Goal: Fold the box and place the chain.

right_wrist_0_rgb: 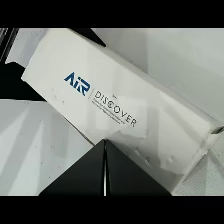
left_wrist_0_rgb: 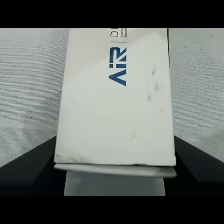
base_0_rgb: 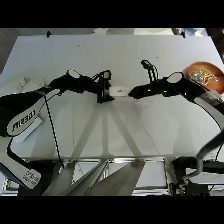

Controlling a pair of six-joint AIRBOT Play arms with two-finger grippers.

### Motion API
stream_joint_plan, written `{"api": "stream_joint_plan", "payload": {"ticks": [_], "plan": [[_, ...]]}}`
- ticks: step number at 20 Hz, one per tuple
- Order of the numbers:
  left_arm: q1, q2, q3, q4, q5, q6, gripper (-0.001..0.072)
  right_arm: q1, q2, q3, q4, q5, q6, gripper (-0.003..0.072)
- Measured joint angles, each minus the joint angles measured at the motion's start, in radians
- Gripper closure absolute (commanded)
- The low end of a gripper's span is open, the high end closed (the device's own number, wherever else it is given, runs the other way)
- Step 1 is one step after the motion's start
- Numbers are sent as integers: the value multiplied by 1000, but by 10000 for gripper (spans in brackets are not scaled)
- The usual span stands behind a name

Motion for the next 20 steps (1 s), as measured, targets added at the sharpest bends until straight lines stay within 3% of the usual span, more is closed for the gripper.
{"api": "stream_joint_plan", "payload": {"ticks": [10, 15, 20], "plan": [[0, 0, 0, -3, -3, -6, 429, -2, 76, -31, 69, -8, -62, 674], [1, 0, 0, -2, 2, -5, 429, -2, 205, -4, 193, 3, -110, 674], [1, 0, 0, -2, 0, -2, 429, -34, 379, 16, 86, 6, -99, 674]]}}
